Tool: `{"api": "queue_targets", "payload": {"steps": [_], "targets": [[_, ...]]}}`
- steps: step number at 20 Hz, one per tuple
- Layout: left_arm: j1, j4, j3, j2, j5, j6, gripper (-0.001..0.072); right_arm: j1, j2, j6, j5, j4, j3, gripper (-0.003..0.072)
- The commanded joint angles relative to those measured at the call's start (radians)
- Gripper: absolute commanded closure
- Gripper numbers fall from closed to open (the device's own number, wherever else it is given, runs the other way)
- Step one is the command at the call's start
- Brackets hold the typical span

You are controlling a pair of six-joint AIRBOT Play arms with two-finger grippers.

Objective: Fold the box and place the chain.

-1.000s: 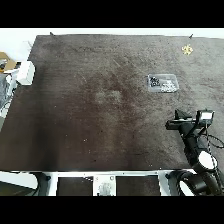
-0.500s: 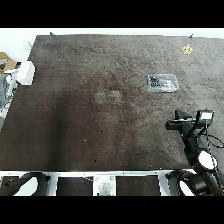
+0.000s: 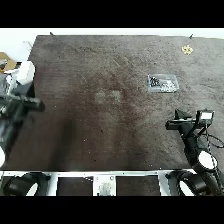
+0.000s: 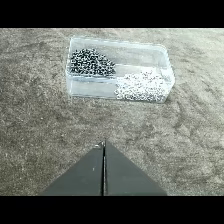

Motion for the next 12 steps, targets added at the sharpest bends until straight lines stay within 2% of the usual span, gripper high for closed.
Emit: {"api": "queue_targets", "payload": {"steps": [1, 12], "targets": [[-0.057, -0.001, -0.181, 0.175, 0.074, -0.040, 0.0703, 0.001, 0.001, 0.000, 0.000, 0.000, 0.000, 0.0683], [-0.057, -0.001, -0.191, 0.169, 0.075, -0.041, 0.0699, 0.001, 0.001, 0.000, 0.000, 0.000, 0.000, 0.0683]]}}
